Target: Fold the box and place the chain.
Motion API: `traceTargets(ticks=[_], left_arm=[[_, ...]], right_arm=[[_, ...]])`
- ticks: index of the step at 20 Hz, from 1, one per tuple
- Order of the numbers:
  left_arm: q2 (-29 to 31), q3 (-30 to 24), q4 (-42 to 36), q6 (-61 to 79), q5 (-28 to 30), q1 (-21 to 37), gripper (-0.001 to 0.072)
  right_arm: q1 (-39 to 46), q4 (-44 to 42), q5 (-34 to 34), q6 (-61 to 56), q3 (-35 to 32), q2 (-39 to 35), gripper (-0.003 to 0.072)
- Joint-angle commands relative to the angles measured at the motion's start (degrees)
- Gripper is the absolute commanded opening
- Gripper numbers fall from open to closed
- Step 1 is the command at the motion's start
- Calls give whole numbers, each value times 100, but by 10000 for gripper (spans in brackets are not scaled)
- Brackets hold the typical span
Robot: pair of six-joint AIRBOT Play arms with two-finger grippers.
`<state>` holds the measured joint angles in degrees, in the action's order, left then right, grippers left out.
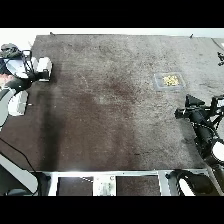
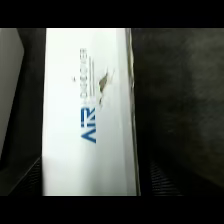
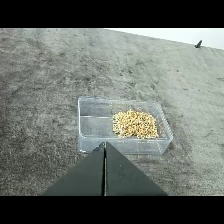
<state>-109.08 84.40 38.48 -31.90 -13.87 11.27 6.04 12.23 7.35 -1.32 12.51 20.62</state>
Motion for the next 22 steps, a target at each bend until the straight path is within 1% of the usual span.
traceTargets(ticks=[1, 4, 6, 7, 8, 9, 10, 11, 13, 14, 17, 18, 22], left_arm=[[525, 4, 13, -302, -404, 2, 711], [1261, 4, 146, -411, -629, 2, 710], [1790, 4, 254, -413, -922, 2, 709], [2028, 4, 258, -472, -1075, 2, 656], [2284, -2, 317, -525, -1296, 2, 408], [2529, -68, 260, -570, -1340, 2, 293], [2822, -240, 26, -494, -1233, 2, 175], [3150, -472, -219, -129, -1156, 2, 25], [3849, -1069, -603, 411, -933, 0, 8], [4282, -1484, -743, 658, -745, -17, 8], [5622, -2855, -782, 1209, 269, -328, 7], [6039, -3268, -782, 1266, 514, -450, 7], [7670, -4874, -942, 1239, 940, -826, 7]], right_arm=[[-2, 59, 20, 2, -2, -2, -11], [-2, 59, 361, 2, -2, -2, -11], [-2, 59, 621, 2, -2, -2, -11], [-2, 59, 699, 2, -2, -2, -12], [-2, 59, 758, 2, -2, -2, -11], [-2, 59, 778, 2, -2, -2, -11], [-2, 59, 774, 2, -2, -2, -11], [-2, 59, 776, 2, -2, -2, -11], [-2, 59, 772, 0, -2, -2, -11], [-2, 59, 774, 2, -2, -2, -11], [-2, 59, 774, 2, -2, -2, -11], [-2, 59, 774, 0, -2, -2, -11], [-2, 59, 772, 0, -2, -2, -11]])
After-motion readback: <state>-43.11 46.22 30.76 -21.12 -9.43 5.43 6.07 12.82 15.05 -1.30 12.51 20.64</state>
